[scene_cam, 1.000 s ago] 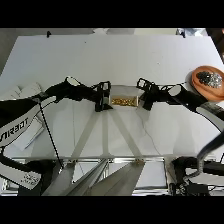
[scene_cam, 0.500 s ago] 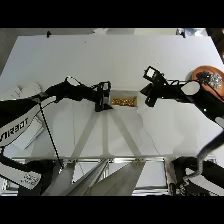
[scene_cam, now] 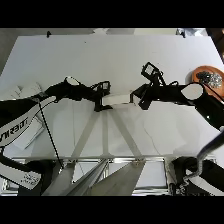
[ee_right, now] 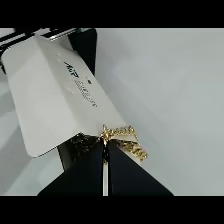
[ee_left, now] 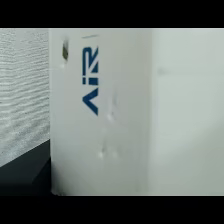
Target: Fold the box and place the chain.
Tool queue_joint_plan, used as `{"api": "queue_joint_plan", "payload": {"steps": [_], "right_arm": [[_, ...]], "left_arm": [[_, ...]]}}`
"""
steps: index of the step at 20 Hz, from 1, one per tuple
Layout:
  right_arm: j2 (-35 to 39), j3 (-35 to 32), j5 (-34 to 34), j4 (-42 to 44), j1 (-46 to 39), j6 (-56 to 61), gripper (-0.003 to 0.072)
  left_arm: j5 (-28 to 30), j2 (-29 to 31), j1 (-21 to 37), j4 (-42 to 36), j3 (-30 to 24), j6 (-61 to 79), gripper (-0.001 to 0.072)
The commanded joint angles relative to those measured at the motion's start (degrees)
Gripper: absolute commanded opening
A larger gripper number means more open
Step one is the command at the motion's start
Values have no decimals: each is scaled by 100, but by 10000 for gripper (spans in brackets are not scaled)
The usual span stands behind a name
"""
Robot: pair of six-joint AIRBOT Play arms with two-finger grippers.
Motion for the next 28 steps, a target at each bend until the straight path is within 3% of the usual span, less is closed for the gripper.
{"api": "queue_joint_plan", "payload": {"steps": [1, 7, 13, 15, 18, 22, 28], "right_arm": [[24, 2, -564, -1202, 50, 1209, 8], [24, 0, -647, -2920, -133, 2944, 7], [236, 2, 173, -3143, -190, 2894, 7], [466, 2, 570, -2699, -190, 2345, 6], [765, 4, 1008, -1045, -190, 1167, 5], [807, 28, 1051, 741, -190, 151, 5], [415, 28, 885, 1008, -184, -94, 5]], "left_arm": [[4, -2, -2, 0, 2, 20, 17], [4, -2, -2, 0, 2, 20, 17], [4, 0, -2, 0, 2, 20, 17], [4, 0, -2, 0, 2, 20, 17], [4, -2, -2, 0, 2, 20, 17], [4, -2, -2, 0, 2, 20, 17], [4, -2, -2, 0, 2, 20, 17]]}}
